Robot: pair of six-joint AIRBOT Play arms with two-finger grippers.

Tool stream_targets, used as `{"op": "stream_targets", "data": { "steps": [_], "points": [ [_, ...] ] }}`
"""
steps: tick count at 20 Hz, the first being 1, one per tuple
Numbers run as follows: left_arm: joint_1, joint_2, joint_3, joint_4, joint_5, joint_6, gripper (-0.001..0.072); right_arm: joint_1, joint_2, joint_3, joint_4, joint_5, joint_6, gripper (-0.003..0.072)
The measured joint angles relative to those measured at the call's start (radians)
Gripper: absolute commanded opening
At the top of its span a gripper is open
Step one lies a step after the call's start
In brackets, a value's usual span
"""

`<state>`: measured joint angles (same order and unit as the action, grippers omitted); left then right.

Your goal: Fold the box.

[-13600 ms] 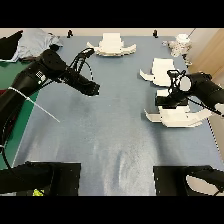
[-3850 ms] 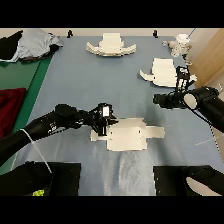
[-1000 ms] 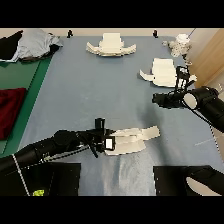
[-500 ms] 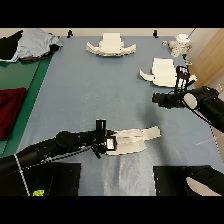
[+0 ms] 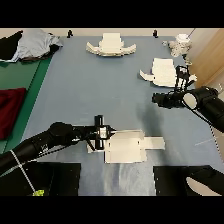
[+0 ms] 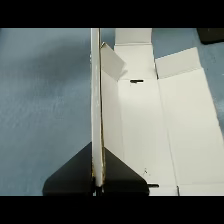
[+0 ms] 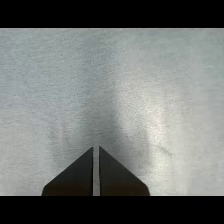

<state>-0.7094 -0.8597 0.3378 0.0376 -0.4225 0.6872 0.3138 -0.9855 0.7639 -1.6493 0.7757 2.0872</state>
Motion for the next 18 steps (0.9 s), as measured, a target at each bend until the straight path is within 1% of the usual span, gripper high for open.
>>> {"op": "stream_targets", "data": {
  "steps": [5,12,18],
  "points": [
    [0.041,-0.011,0.004,0.040,-0.024,-0.013,0.0017,0.000,0.000,0.000,0.000,-0.001,0.000,0.0049],
    [0.047,-0.026,0.039,0.193,-0.037,-0.151,0.0017,0.000,0.000,0.000,0.001,-0.007,0.000,0.0049],
    [0.048,-0.028,0.051,0.232,-0.068,-0.224,0.0017,0.000,0.000,0.000,0.000,-0.011,0.000,0.0049]
  ]
}}
